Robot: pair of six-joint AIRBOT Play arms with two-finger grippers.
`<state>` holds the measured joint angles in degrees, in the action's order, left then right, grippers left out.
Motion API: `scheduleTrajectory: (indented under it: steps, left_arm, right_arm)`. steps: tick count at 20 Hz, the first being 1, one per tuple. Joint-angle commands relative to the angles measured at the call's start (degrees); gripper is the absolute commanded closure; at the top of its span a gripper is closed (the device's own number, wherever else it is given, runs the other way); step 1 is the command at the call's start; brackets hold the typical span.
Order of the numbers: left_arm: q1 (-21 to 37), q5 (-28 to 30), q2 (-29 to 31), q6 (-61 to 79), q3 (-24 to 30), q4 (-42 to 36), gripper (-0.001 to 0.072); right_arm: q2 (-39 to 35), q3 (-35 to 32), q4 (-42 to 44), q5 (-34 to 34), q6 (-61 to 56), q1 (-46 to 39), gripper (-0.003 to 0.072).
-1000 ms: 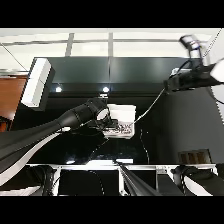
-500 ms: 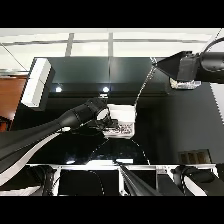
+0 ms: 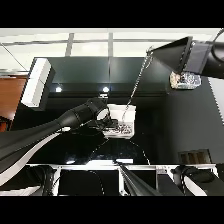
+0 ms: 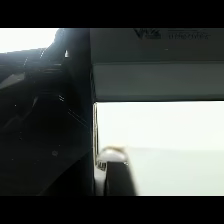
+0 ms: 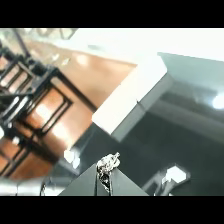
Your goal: Fold the box and place the chain.
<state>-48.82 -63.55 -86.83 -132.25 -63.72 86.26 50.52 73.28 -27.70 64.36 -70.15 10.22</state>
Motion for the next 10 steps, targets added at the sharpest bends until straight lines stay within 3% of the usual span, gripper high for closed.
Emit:
scheduleTrajectory:
  steps: [1, 6, 10]
  left_arm:
    - [0.02, 0.02, 0.02, 0.0, 0.0, 0.02, 0.0683]
    - [0.02, 0.02, 0.02, 0.0, 0.0, 0.02, 0.0683]
    - [0.02, 0.02, 0.02, 0.02, 0.0, 0.02, 0.0683]
  right_arm:
    - [1.86, -4.98, -2.14, 6.29, -1.62, 1.46, 0.0675]
    - [4.66, -25.31, -6.43, -1.9, -1.64, 5.4, 0.0675]
    - [6.69, -33.48, -6.47, -6.71, -1.86, 7.5, 0.0668]
